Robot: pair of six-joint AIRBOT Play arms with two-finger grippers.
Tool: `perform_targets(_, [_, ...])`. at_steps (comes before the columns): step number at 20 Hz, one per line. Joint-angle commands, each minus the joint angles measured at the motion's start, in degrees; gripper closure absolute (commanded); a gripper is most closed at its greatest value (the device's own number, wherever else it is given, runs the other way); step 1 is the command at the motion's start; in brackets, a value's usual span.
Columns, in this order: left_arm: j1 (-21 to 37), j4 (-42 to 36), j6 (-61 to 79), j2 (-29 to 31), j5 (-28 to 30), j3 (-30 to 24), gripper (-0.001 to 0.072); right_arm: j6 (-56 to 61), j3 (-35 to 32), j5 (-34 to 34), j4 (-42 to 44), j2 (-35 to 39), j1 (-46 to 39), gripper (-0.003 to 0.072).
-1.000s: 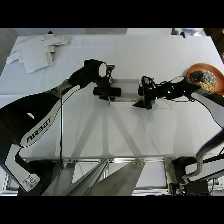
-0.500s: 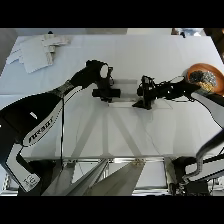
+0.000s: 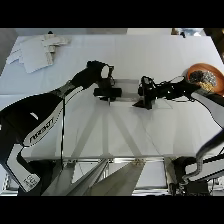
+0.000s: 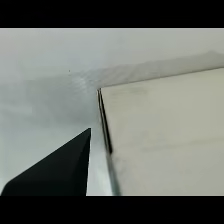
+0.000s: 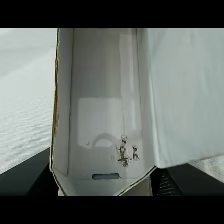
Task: Fold the box and place the chain.
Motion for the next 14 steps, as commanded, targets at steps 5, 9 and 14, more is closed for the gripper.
perform_targets(5, [0.6, 0.0, 12.1, 4.6, -4.4, 0.1, 0.0184, 0.2, 0.0, 0.2, 0.1, 0.0, 0.0, 0.0179])
perform_targets(9, [3.8, -3.0, 19.6, 10.6, -6.9, 0.0, 0.0173, 0.2, 0.0, 0.2, 0.1, 0.0, 0.0, 0.0179])
perform_targets(14, [11.0, -9.7, 39.5, 18.5, -8.4, -1.8, 0.0193, 0.1, 0.0, 0.2, 0.1, 0.0, 0.0, 0.0179])
